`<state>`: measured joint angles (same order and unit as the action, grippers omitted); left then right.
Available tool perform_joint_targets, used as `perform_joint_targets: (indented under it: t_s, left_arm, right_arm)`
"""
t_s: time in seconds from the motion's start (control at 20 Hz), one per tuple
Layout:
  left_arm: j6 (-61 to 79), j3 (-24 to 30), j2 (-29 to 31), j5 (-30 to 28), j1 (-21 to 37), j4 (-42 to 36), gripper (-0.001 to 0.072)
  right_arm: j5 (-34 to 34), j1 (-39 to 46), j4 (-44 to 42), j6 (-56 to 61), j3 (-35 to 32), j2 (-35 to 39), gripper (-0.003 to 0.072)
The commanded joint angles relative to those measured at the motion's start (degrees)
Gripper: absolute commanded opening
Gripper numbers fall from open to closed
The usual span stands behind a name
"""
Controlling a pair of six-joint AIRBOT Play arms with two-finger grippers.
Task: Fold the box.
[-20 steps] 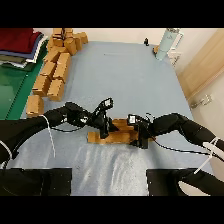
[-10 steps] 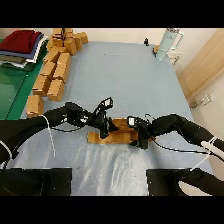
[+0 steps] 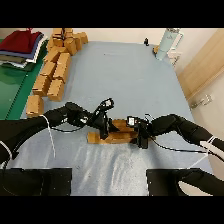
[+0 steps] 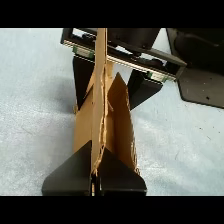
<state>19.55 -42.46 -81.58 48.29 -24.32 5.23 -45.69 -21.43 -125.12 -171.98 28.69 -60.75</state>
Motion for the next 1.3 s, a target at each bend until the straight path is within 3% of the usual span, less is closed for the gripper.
perform_joint_targets:
  t_s: [0.0,0.15,0.25,0.85,1.0,1.25]
  left_arm:
    - [0.0,0.0,0.0,-0.2,0.1,-0.2,0.0012]
    - [0.0,0.0,0.0,-0.2,0.1,-0.2,0.0012]
    - [0.0,0.0,0.0,-0.2,0.1,-0.2,0.0012]
    - [0.0,0.0,0.0,-0.2,0.1,-0.2,0.0012]
    - [0.0,0.0,0.0,-0.2,0.1,-0.2,0.0012]
    - [0.0,0.0,0.0,-0.2,0.1,-0.2,0.0012]
  right_arm:
    - [0.4,0.0,0.0,0.1,-0.1,0.0,0.0466]
    - [0.3,0.0,0.0,0.1,-0.1,0.0,0.0475]
    - [0.4,0.0,0.0,0.1,-0.1,0.0,0.0587]
    - [2.1,-0.1,-0.4,0.1,-0.1,-1.4,0.0582]
    - [1.6,-0.1,-0.4,0.1,-0.1,-1.4,0.0498]
    - [-0.1,-0.1,-0.5,0.1,-0.1,-1.0,0.0525]
